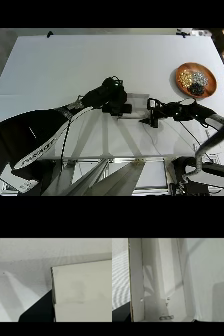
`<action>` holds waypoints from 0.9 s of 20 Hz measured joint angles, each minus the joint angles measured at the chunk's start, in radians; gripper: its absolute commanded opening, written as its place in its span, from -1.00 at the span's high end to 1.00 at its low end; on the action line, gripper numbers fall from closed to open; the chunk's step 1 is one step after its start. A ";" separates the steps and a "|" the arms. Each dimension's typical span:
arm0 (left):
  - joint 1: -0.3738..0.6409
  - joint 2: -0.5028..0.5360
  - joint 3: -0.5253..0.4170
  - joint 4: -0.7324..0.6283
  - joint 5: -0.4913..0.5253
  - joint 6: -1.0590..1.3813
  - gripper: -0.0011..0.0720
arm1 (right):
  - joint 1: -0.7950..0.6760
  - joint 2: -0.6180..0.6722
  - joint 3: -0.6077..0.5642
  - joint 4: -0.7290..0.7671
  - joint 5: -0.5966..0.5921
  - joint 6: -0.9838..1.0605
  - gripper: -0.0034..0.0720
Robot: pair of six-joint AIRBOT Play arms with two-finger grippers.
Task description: Fold the box and place the chain.
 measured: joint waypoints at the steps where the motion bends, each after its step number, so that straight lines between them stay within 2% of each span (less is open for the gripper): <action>1: -0.004 -0.001 0.000 0.000 -0.002 -0.011 0.96 | 0.000 0.000 0.000 0.000 0.000 0.000 0.02; 2: -0.008 -0.003 0.000 0.000 -0.002 -0.019 0.94 | 0.000 0.000 0.000 0.000 0.000 0.000 0.02; 5: -0.014 -0.008 -0.002 -0.013 -0.014 -0.029 0.52 | 0.000 0.000 0.000 -0.001 0.001 0.000 0.02; 7: -0.017 -0.008 -0.001 -0.016 -0.016 -0.037 0.53 | 0.000 0.000 0.000 -0.001 0.001 0.000 0.02; 9: -0.018 -0.008 -0.001 -0.016 -0.016 -0.041 0.63 | 0.000 0.000 0.000 -0.001 0.001 0.000 0.02; 10: -0.019 -0.008 -0.001 -0.018 -0.017 -0.043 0.86 | 0.000 0.000 0.000 -0.001 0.001 0.000 0.02; 11: -0.019 -0.008 -0.001 -0.017 -0.013 -0.043 0.96 | 0.000 0.000 0.000 0.000 0.001 0.000 0.02; 16: -0.021 -0.008 -0.001 -0.022 -0.014 -0.049 0.96 | 0.000 0.000 0.000 0.000 0.001 0.000 0.02; 17: -0.021 -0.008 -0.001 -0.022 -0.014 -0.048 0.92 | 0.000 0.000 0.000 0.000 0.001 0.000 0.02; 18: -0.021 -0.007 -0.002 -0.022 -0.015 -0.048 0.72 | 0.000 0.000 0.000 0.000 0.000 0.000 0.02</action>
